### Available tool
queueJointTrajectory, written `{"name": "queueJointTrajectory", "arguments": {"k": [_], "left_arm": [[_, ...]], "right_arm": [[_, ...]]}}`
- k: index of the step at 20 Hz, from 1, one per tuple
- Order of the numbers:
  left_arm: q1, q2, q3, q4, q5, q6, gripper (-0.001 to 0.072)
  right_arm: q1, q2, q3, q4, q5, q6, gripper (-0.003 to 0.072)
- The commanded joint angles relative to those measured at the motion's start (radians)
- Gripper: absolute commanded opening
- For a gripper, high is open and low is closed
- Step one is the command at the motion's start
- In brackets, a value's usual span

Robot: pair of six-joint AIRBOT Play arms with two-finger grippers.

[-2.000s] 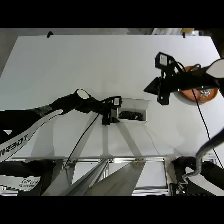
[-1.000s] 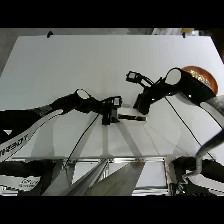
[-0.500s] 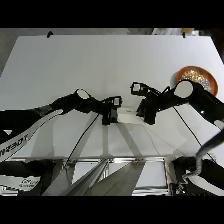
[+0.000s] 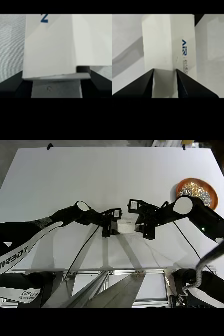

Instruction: Fold the box and place the chain.

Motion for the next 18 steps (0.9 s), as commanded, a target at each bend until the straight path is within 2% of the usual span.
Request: {"name": "queueJointTrajectory", "arguments": {"k": [1,5,6,7,8,16,18], "left_arm": [[0.0,0.0,0.0,0.0,0.0,0.0,0.027],[0.0,0.0,0.0,0.0,0.0,0.0,0.027],[0.0,0.0,0.0,0.0,0.0,0.0,0.027],[0.0,0.0,0.0,0.0,0.0,0.0,0.027],[0.0,0.0,0.0,0.0,0.0,0.0,0.027],[0.0,0.0,0.0,0.0,0.0,0.0,0.027],[0.0,0.0,0.0,0.0,0.0,0.0,0.027]], "right_arm": [[0.005,0.001,-0.004,-0.026,-0.002,-0.003,0.0319],[0.005,0.001,-0.037,-0.063,-0.044,-0.003,0.0315],[0.005,0.001,-0.042,-0.083,-0.053,-0.003,0.0274],[0.005,0.005,-0.042,-0.098,-0.058,-0.003,0.0182],[0.005,0.015,-0.042,-0.102,-0.067,-0.003,0.017],[0.005,0.058,-0.043,-0.101,-0.108,-0.005,0.0153],[0.005,0.058,-0.043,-0.101,-0.114,-0.005,0.011]]}}
